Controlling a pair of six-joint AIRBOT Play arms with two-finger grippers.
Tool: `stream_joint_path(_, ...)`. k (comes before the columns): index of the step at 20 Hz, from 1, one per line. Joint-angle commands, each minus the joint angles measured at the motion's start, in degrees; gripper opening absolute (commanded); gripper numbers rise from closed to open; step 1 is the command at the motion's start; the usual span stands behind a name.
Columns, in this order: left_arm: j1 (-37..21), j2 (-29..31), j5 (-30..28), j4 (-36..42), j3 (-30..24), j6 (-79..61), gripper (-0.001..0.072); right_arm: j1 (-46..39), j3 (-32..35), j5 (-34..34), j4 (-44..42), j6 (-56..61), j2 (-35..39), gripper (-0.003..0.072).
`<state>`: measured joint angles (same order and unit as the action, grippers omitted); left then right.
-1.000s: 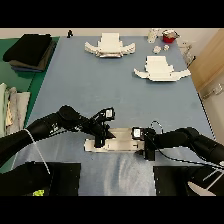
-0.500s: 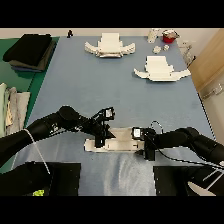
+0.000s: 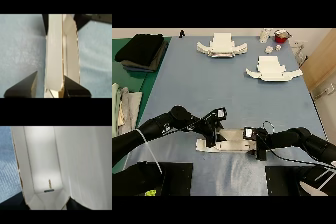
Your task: Fold the box.
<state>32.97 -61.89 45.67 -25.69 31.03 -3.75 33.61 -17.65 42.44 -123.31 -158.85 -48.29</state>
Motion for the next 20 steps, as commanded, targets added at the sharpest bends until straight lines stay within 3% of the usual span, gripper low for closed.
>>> stream_joint_path(1,-1.38,2.4,2.03,-4.33,0.44,8.92,0.0371,0.04,0.0,-0.11,0.11,0.0,0.04,0.0504)
stream_joint_path(4,-5.75,9.27,9.09,-14.62,1.16,30.82,0.0362,0.04,0.0,-0.11,0.11,0.0,0.04,0.0504)
stream_joint_path(5,-6.99,11.28,11.69,-17.55,1.16,37.29,0.0263,0.04,0.0,-0.11,0.11,0.0,0.04,0.0504)
stream_joint_path(6,-7.87,13.05,14.93,-19.78,1.16,42.45,0.0051,0.04,0.0,-0.11,0.11,0.0,0.04,0.0504)
stream_joint_path(7,-8.07,14.05,17.73,-20.13,1.16,44.76,0.0013,0.04,0.0,-0.11,0.11,0.0,0.04,0.0504)
stream_joint_path(9,-6.95,14.36,21.0,-15.02,1.01,51.45,0.0014,0.04,0.0,-0.11,0.11,0.0,0.04,0.0504)
stream_joint_path(11,-3.34,12.92,20.11,-7.41,0.87,53.46,0.0013,0.04,0.0,-0.11,0.11,0.0,0.04,0.0504)
stream_joint_path(14,-0.15,9.57,12.35,1.31,1.81,53.51,0.0013,0.04,0.0,-0.11,0.11,0.0,0.04,0.0504)
stream_joint_path(16,-0.35,6.84,7.67,2.67,3.85,54.45,0.0013,0.04,0.0,-0.11,0.11,0.0,0.04,0.0504)
stream_joint_path(20,-1.68,0.92,4.68,5.38,7.48,55.56,0.0013,0.04,0.0,-0.09,0.13,0.0,0.04,0.0504)
